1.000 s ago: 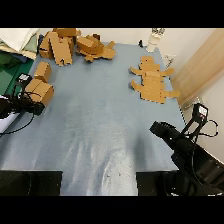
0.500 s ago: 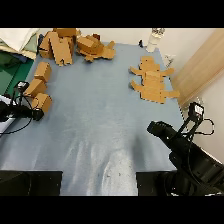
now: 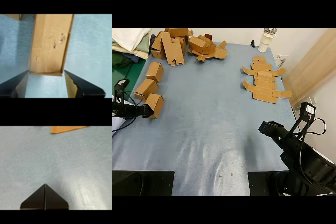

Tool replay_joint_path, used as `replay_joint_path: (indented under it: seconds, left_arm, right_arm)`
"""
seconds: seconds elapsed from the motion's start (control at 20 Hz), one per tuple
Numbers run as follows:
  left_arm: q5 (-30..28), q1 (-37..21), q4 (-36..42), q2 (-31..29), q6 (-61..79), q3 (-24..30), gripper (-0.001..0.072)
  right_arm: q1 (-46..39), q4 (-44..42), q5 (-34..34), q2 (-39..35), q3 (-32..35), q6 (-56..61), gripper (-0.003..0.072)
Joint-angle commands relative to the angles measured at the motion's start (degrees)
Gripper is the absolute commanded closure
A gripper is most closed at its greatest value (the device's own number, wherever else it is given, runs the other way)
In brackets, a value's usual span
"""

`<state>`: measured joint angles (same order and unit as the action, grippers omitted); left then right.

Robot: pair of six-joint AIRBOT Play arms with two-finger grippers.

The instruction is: Fold the box.

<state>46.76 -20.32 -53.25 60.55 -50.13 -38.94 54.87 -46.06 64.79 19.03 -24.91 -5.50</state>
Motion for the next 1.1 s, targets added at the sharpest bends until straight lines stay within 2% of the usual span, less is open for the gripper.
replay_joint_path:
  seconds: [0.0, 0.15, 0.25, 0.4, 0.45, 0.5, 0.55, 0.6, 0.65, 0.75, 0.85, 1.05]
  left_arm:
    - [8.3, -0.5, -1.0, -5.0, -8.7, -2.5, 0.0013]
    - [13.6, -0.5, -5.7, -10.3, -14.3, -5.2, 0.0013]
    - [16.2, 0.9, -2.7, -13.5, -14.3, -6.3, 0.0013]
    - [15.6, 10.9, 4.5, -15.2, -14.1, -6.4, 0.0035]
    - [14.1, 15.4, 6.6, -14.8, -14.1, -6.4, 0.0264]
    - [11.4, 20.2, 7.8, -14.3, -13.9, -6.4, 0.0432]
    - [7.3, 25.2, 8.6, -13.5, -14.0, -6.4, 0.0485]
    - [3.3, 29.9, 8.8, -12.5, -14.0, -6.4, 0.0661]
    - [-0.5, 33.8, 8.7, -11.4, -13.8, -6.4, 0.0694]
    - [-5.7, 40.2, 8.7, -8.0, -13.8, -6.4, 0.0696]
    - [-6.1, 43.8, 8.8, -2.5, -13.9, -7.2, 0.0697]
    - [-5.7, 45.0, 15.4, 6.5, -13.7, -10.0, 0.0697]
  right_arm:
    - [0.0, 0.3, 0.0, 0.0, 0.0, -1.6, 0.0684]
    - [0.0, 0.2, -0.2, 0.0, 0.0, -2.7, 0.0683]
    - [-0.1, 0.0, -1.5, 1.6, 0.0, -4.8, 0.0683]
    - [-2.6, -5.3, -9.2, 8.3, -0.3, -10.2, 0.0683]
    - [-4.3, -8.2, -11.8, 11.4, -0.9, -12.8, 0.0683]
    - [-6.3, -11.4, -14.1, 14.9, -2.2, -16.2, 0.0684]
    - [-8.8, -15.5, -16.1, 18.9, -4.3, -21.3, 0.0683]
    - [-11.1, -19.6, -17.1, 22.6, -7.1, -27.0, 0.0683]
    - [-13.6, -24.3, -17.1, 26.6, -10.5, -33.9, 0.0683]
    - [-17.9, -32.7, -16.0, 33.8, -17.1, -44.7, 0.0684]
    - [-21.4, -38.1, -14.8, 39.8, -22.3, -51.5, 0.0683]
    - [-23.1, -39.3, -14.1, 44.9, -25.5, -53.7, 0.0684]
